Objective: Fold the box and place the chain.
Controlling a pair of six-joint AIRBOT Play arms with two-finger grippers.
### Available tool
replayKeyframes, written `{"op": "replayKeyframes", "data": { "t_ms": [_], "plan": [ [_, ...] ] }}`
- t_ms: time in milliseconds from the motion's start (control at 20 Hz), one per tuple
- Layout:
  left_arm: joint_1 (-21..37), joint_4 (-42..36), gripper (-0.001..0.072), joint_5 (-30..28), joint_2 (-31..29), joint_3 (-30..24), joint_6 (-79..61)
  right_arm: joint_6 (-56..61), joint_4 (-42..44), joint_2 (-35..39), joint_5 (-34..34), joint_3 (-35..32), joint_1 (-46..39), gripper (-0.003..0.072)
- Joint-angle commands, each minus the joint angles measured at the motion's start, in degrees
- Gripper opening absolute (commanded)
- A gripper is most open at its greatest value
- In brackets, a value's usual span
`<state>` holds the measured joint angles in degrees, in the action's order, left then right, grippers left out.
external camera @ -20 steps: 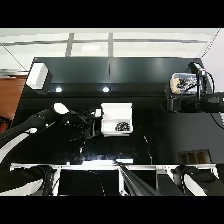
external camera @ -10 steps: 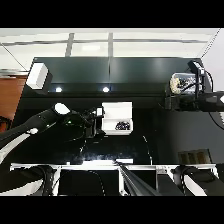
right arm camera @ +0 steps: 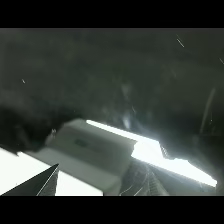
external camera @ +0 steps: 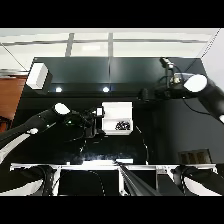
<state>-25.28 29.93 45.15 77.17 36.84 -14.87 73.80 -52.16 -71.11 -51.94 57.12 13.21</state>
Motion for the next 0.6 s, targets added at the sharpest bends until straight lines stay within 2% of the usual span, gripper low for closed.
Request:
{"op": "replayKeyframes", "data": {
  "t_ms": [0, 150, 250, 350, 450, 550],
  "plan": [
    [-0.02, 0.02, 0.0502, 0.02, 0.02, 0.04, -0.09, -14.29, 4.72, -8.09, 1.9, 3.32, 2.78, 0.0641],
    [-0.04, 0.02, 0.0502, 0.02, 0.02, 0.04, -0.09, -37.59, 5.18, -7.85, -2.25, 3.61, 4.98, 0.0642],
    [-0.02, 0.02, 0.0502, 0.02, 0.02, 0.04, -0.09, -46.23, 5.18, -6.05, -5.75, 4.31, 5.11, 0.0642],
    [-0.02, 0.02, 0.0503, 0.02, 0.02, 0.04, -0.09, -47.78, 5.18, -3.23, -8.66, 4.44, 5.09, 0.0641],
    [-0.04, 0.02, 0.0503, 0.02, 0.02, 0.04, -0.09, -47.78, 5.4, -2.62, -15.26, 4.33, 5.29, 0.0642],
    [-0.04, 0.02, 0.0503, 0.02, 0.04, 0.04, -0.09, -47.84, 6.12, -2.62, -16.17, 2.16, 6.01, 0.0641]
  ]
}}
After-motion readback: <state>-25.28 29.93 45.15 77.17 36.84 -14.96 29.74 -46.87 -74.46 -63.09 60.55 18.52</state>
